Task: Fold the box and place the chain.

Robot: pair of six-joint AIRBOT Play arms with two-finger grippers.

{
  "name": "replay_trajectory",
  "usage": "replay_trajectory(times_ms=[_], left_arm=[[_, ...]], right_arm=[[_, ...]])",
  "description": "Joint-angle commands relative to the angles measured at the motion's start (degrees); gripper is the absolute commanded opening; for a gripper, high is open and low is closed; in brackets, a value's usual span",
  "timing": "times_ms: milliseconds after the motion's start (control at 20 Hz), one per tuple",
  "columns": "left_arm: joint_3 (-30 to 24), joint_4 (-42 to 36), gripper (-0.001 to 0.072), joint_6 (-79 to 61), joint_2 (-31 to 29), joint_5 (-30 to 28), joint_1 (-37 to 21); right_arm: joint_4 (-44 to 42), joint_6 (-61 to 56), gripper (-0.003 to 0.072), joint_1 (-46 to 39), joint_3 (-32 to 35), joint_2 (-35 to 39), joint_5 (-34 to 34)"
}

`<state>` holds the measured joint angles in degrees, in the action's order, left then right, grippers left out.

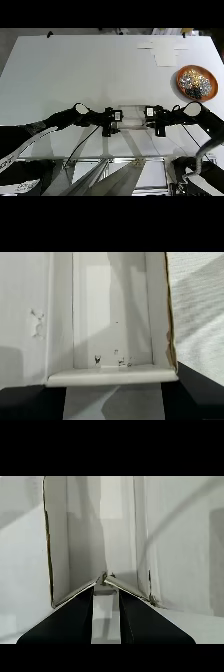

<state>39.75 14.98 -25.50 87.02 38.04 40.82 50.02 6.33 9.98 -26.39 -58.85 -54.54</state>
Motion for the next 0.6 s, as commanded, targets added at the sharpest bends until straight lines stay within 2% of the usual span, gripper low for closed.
replay_trajectory(times_ms=[0, 50, 200, 400, 550], left_arm=[[0.0, 0.0, 0.0275, 0.0, 0.0, 0.0, 0.0], [0.0, 0.0, 0.0275, 0.0, 0.0, 0.0, 0.0], [0.0, 0.0, 0.0275, 0.0, 0.0, 0.0, 0.0], [0.0, 0.0, 0.0275, 0.0, 0.0, 0.0, 0.0], [0.0, 0.0, 0.0275, 0.0, 0.0, 0.0, 0.0]], right_arm=[[-2.7, 0.2, 0.0161, 0.8, 0.1, -1.3, 0.0], [-2.7, 0.2, 0.0177, 1.4, 0.1, -1.9, 0.2], [-2.7, 0.2, 0.031, 2.2, 0.1, -2.7, 0.9], [-0.2, -1.0, 0.0323, 2.2, 0.1, -1.5, 1.2], [7.3, -7.8, 0.0318, 2.2, 0.1, 3.7, 1.2]])
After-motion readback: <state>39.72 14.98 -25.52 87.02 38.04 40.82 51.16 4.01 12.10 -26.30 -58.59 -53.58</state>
